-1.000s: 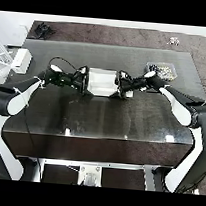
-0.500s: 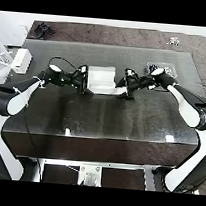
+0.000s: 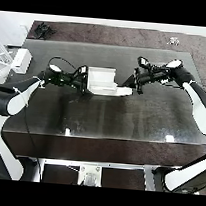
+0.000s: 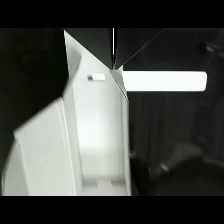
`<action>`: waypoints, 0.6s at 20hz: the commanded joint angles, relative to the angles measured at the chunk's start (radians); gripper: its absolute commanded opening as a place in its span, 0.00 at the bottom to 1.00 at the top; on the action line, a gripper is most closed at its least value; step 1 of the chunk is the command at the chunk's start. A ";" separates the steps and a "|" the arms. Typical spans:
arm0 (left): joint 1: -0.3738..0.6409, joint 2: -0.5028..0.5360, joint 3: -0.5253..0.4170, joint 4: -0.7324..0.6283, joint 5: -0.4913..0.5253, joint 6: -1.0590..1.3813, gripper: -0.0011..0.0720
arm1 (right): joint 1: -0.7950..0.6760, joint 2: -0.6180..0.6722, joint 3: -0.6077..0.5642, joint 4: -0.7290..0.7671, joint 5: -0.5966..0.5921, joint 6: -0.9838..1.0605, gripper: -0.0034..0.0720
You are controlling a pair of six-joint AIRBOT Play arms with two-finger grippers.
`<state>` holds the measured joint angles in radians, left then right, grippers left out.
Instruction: Fold the box and place the chain.
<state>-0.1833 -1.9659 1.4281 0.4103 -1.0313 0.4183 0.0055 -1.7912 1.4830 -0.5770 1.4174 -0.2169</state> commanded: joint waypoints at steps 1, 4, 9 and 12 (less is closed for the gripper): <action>0.000 0.000 0.000 0.001 -0.004 0.001 0.71 | 0.024 0.017 0.001 0.172 0.058 0.042 0.06; 0.000 0.000 0.000 0.001 -0.010 -0.001 0.71 | 0.083 0.014 0.001 0.184 -0.091 0.077 0.06; 0.000 0.000 0.000 0.001 -0.008 -0.027 0.71 | 0.165 -0.010 0.041 0.057 -0.360 0.076 0.06; 0.000 0.000 0.000 0.001 -0.008 -0.026 0.71 | 0.166 -0.059 0.108 0.040 -0.360 0.092 0.06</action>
<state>-0.1833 -1.9663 1.4281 0.4122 -1.0397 0.3969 0.1558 -1.8175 1.5444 -0.4995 1.1213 -0.1398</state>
